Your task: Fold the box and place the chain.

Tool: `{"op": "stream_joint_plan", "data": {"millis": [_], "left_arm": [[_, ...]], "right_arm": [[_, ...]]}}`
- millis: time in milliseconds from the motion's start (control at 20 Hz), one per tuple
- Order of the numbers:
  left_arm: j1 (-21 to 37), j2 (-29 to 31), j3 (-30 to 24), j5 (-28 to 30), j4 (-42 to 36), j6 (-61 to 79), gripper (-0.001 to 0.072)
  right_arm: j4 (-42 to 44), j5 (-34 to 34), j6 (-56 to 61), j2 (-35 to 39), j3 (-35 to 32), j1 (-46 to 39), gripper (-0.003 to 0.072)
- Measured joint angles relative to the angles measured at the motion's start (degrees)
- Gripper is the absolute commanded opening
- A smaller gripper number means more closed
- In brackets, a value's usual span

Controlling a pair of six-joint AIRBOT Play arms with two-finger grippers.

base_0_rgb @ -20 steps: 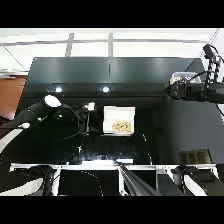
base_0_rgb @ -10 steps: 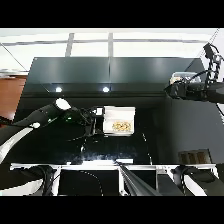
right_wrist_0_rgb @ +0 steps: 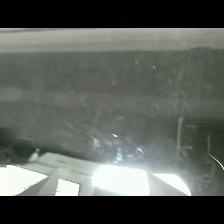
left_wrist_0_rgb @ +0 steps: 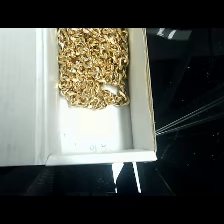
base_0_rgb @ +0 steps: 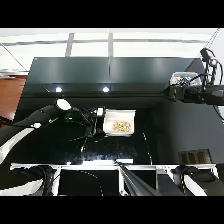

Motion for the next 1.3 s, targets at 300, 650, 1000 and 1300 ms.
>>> {"op": "stream_joint_plan", "data": {"millis": [300, 650, 1000, 1300], "left_arm": [[-0.02, 0.0, 0.0, 0.04, 0.0, 0.0, 0.0392], [-0.02, 0.0, 0.0, 0.04, 0.0, 0.0, 0.0392], [-0.02, 0.0, 0.0, 0.04, 0.0, 0.02, 0.0392], [-0.07, 0.0, 0.0, 0.04, 0.02, 0.02, 0.0392]], "right_arm": [[-0.48, -6.54, -2.86, -7.56, -1.7, 5.55, 0.0718], [22.43, -8.15, -39.65, -20.61, -0.92, 9.49, 0.0713], [22.99, 4.52, -62.51, -20.06, -1.4, 12.09, 0.0713], [19.39, 5.05, -67.69, -19.8, -2.78, 16.68, 0.0713]]}}
